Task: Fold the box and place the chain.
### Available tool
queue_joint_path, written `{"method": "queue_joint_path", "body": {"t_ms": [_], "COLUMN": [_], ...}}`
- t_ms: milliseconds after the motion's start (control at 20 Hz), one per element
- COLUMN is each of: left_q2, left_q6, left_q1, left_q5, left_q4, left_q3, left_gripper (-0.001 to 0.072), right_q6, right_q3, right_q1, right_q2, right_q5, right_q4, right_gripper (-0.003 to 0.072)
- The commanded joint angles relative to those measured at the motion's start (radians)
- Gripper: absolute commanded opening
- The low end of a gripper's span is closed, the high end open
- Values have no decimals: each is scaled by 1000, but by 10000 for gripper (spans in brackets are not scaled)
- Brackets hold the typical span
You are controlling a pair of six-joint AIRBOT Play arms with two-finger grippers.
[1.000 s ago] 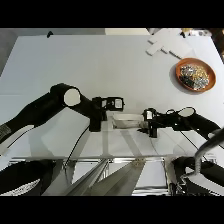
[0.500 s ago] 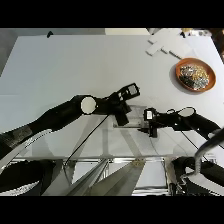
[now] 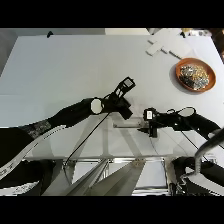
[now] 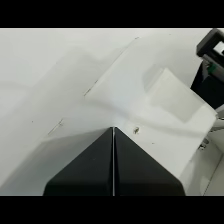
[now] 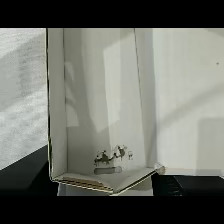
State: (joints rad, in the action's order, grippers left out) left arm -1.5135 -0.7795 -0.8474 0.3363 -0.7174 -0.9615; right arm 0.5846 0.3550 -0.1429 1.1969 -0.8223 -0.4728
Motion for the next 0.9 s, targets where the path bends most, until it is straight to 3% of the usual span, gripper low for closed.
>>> {"method": "queue_joint_path", "body": {"t_ms": [0, 100, 250, 550, 700, 850], "left_q2": [-14, 24, 123, 300, 294, 257], "left_q6": [-10, -10, -11, -239, -6, 160], "left_q1": [6, 24, 72, 153, 151, 149], "left_q5": [0, 34, 198, 541, 698, 694], "left_q4": [6, 1, -79, -492, -496, -415], "left_q3": [0, 0, 0, 0, 18, 80], "left_gripper": [5, 5, 5, 6, 6, 9], "right_q6": [0, 0, 0, 0, 0, 0], "right_q3": [0, 0, 0, 0, 0, 0], "right_q1": [0, 0, 0, 0, 0, 0], "right_q2": [0, 0, 0, 0, 0, 0], "right_q5": [0, -1, -1, -1, 0, -1], "right_q4": [-1, -1, -1, -1, -1, -1], "right_gripper": [394, 394, 394, 394, 394, 394]}}
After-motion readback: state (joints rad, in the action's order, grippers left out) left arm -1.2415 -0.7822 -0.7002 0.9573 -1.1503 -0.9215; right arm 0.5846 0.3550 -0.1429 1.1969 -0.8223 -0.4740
